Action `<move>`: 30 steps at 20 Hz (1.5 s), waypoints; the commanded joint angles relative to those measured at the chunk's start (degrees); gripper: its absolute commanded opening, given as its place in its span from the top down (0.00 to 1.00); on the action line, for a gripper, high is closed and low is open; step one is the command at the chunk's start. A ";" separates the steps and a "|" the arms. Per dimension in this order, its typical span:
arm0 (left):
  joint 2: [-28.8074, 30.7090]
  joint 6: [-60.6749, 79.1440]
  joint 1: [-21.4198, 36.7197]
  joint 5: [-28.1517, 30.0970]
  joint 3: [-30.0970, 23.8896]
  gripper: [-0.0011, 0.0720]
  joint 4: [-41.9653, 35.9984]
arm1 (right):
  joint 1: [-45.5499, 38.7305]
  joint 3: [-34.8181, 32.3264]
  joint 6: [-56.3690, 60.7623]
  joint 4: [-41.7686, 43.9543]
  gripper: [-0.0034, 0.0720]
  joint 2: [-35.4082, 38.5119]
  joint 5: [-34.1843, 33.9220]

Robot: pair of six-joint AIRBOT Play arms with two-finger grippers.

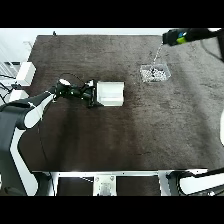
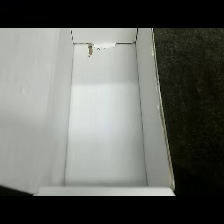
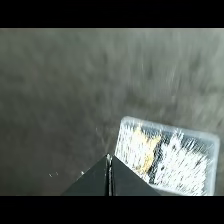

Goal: Fold the box and place the chain.

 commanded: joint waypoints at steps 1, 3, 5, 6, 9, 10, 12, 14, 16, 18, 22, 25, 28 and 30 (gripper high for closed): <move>-0.02 0.00 0.00 -0.02 -0.02 0.51 0.00 | 1.42 0.04 -1.18 -0.02 0.95 8.39 -1.70; -0.02 0.00 0.00 -0.02 -0.02 0.51 0.00 | 2.73 0.04 -1.84 -0.02 0.95 11.72 -2.34; -0.02 0.00 0.00 -0.04 -0.02 0.51 0.00 | 4.26 0.04 -1.86 -0.02 0.95 14.34 -2.56; -0.02 0.00 0.00 -0.02 -0.02 0.51 0.00 | 5.07 0.04 -1.86 -0.04 0.95 15.34 -2.47; -0.02 0.00 0.00 -0.02 -0.02 0.51 0.00 | 7.78 0.04 -1.86 -0.02 0.95 16.90 0.22; -0.02 0.00 0.00 -0.02 -0.02 0.51 0.00 | 8.68 0.04 -1.86 -0.02 0.95 16.94 1.88; -0.02 0.00 0.00 -0.02 -0.02 0.51 0.00 | 10.67 0.04 -1.84 -0.02 0.95 16.94 5.25; -0.02 0.00 0.00 -0.04 -0.02 0.51 0.00 | 12.66 0.04 -1.84 -0.02 0.95 16.94 7.19; -0.02 0.00 0.00 -0.04 -0.02 0.51 0.00 | 14.47 0.02 -1.86 -0.02 0.95 16.92 8.98; -0.02 0.00 0.00 -0.04 -0.02 0.51 0.00 | 16.39 -0.48 -1.86 -0.02 0.95 16.92 9.90; -0.02 0.00 0.00 -0.04 -0.02 0.51 0.00 | 20.09 -3.58 -1.86 -0.02 0.95 16.92 9.86; -0.02 0.00 0.00 -0.07 -0.02 0.51 0.00 | 22.38 -6.80 -1.84 -0.02 0.95 16.90 8.04; -0.02 0.00 0.00 -0.07 -0.02 0.51 0.00 | 23.61 -9.84 -1.79 0.20 0.95 16.85 4.83; -0.02 0.00 0.00 -0.07 -0.02 0.51 0.00 | 24.48 -11.39 -1.62 0.22 0.95 16.72 3.02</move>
